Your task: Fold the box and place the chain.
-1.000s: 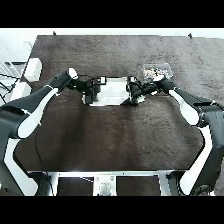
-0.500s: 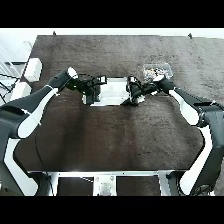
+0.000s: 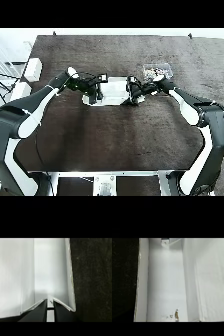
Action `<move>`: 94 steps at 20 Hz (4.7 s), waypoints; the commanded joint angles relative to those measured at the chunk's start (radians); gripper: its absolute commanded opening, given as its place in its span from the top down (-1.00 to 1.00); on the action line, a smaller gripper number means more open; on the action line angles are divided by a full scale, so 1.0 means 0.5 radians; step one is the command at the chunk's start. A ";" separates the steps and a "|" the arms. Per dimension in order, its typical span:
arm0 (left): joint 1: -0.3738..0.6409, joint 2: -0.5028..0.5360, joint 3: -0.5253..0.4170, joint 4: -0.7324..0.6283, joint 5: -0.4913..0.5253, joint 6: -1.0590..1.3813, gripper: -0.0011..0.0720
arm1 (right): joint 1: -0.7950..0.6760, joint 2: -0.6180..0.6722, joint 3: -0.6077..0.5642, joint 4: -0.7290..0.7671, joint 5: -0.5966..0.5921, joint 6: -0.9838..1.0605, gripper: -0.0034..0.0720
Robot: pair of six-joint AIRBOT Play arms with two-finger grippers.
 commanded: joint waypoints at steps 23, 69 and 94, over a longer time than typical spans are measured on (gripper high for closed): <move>-0.001 -0.063 0.002 -0.173 0.029 0.011 -0.79 | 0.001 -0.002 0.000 0.001 0.001 0.000 -0.41; 0.396 0.797 -0.681 0.135 0.201 -2.293 0.93 | 0.001 -0.002 0.000 0.001 0.001 0.000 -0.41; 0.670 0.384 -0.766 -0.265 0.098 -2.432 0.93 | 0.001 -0.002 -0.001 0.001 0.002 0.001 -0.41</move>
